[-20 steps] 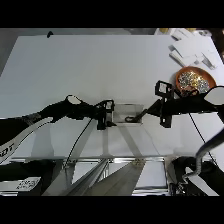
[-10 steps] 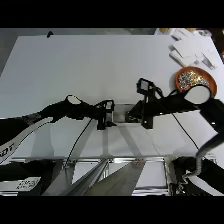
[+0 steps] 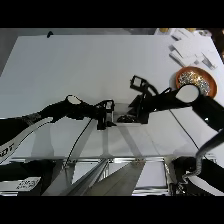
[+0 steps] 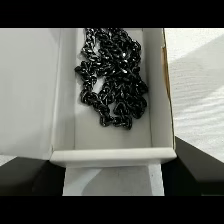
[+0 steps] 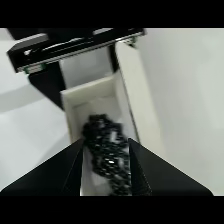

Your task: Fold the box and place the chain.

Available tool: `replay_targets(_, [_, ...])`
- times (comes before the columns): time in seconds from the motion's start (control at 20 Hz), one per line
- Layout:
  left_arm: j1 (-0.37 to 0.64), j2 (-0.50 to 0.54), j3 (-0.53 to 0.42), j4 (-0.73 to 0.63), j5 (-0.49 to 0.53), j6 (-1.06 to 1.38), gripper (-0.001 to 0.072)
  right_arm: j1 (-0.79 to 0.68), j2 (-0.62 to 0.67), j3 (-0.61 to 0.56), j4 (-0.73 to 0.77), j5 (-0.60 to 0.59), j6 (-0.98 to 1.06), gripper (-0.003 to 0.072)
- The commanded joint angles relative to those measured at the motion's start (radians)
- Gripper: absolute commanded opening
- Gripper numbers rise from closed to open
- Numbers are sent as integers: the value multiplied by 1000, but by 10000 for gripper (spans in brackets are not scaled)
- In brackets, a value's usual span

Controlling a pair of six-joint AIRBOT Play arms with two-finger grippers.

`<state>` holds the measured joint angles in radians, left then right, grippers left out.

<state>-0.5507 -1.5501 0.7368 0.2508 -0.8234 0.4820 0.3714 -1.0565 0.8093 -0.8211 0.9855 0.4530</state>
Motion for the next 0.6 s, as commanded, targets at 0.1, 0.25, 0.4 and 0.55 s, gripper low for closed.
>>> replay_targets(0.1, [0, 0, 0, 0, 0, 0, 207, -237, 32, 147, -39, 201, -5, 318])
replay_targets(0.25, [0, 0, 0, 0, 0, 0, 207, -374, 4, 148, -117, 218, -112, 277])
replay_targets(0.4, [0, 0, 0, 0, 0, 0, 207, -393, -68, 144, -294, 236, -218, 277])
replay_targets(0.55, [0, 0, 0, 0, 0, 0, 207, -374, -158, 129, -315, 217, -227, 116])
